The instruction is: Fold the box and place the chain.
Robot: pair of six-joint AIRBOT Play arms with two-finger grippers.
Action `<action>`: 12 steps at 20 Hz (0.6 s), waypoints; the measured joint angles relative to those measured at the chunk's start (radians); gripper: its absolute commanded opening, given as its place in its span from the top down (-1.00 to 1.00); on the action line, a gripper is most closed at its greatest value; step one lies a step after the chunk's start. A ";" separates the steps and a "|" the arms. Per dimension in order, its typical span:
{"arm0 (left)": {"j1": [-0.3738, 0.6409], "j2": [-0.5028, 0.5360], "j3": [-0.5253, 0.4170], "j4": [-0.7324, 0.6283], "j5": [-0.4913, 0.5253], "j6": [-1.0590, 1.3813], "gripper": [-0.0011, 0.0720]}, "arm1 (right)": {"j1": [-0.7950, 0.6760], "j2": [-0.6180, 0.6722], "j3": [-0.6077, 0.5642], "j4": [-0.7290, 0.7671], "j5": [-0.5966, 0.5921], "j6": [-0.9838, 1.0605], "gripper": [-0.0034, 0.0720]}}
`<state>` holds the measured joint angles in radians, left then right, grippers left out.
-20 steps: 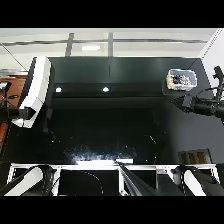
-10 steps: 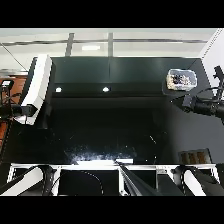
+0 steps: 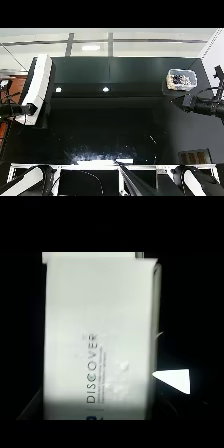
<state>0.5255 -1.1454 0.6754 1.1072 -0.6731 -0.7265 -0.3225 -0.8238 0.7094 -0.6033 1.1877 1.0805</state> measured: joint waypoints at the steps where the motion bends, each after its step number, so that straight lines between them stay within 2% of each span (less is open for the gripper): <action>1: 0.000 0.001 0.000 0.000 0.000 0.000 -0.98 | 0.000 0.000 0.000 0.000 0.000 0.000 0.78; 8: -0.011 0.060 0.028 0.002 -0.027 -0.003 -0.97 | -0.001 0.000 0.000 0.000 0.013 0.000 0.78; 9: -0.020 0.084 0.043 0.000 -0.031 -0.003 -0.88 | -0.003 0.000 0.002 0.000 0.015 0.000 0.78; 10: -0.032 0.109 0.058 -0.001 -0.039 -0.004 -0.52 | -0.004 0.000 0.009 -0.001 0.021 0.001 0.78; 11: -0.050 0.138 0.074 -0.004 -0.048 -0.008 0.03 | -0.002 0.003 0.022 0.000 0.043 0.002 0.78; 12: -0.071 0.165 0.085 -0.011 -0.056 -0.016 0.48 | 0.005 0.010 0.035 -0.002 0.071 0.005 0.78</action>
<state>0.4549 -0.9802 0.7605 1.0962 -0.7292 -0.7422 -0.3176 -0.8143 0.7448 -0.6048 1.2591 1.0855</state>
